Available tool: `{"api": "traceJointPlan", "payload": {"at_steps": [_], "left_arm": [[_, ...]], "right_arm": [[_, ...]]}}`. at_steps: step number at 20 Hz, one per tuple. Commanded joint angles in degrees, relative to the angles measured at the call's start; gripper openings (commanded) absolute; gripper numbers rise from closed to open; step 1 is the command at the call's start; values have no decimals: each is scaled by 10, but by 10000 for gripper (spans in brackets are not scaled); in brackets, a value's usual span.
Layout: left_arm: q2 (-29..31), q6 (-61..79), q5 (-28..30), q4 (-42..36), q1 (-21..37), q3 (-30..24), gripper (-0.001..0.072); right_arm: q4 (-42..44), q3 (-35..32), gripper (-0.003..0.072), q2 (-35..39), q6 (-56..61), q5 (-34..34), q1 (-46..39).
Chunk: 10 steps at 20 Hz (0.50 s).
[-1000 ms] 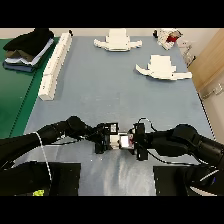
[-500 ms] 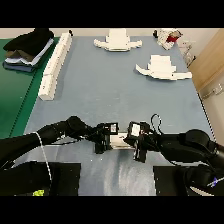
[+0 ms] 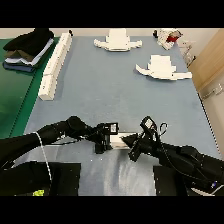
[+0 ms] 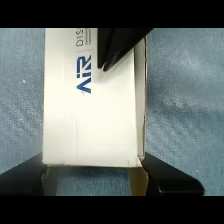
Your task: Fold the box.
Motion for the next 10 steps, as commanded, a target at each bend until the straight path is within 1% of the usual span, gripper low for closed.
{"api": "traceJointPlan", "payload": {"at_steps": [1,3,6,10], "left_arm": [[0,0,0,0,0,0,466],[0,0,0,0,0,0,466],[0,0,0,0,0,0,466],[0,0,0,0,0,0,466]], "right_arm": [[5,-9,12,-39,13,9,6],[5,-9,12,-56,13,-7,8],[5,-10,12,-72,13,-8,13],[5,-10,12,-74,13,-8,13]]}}
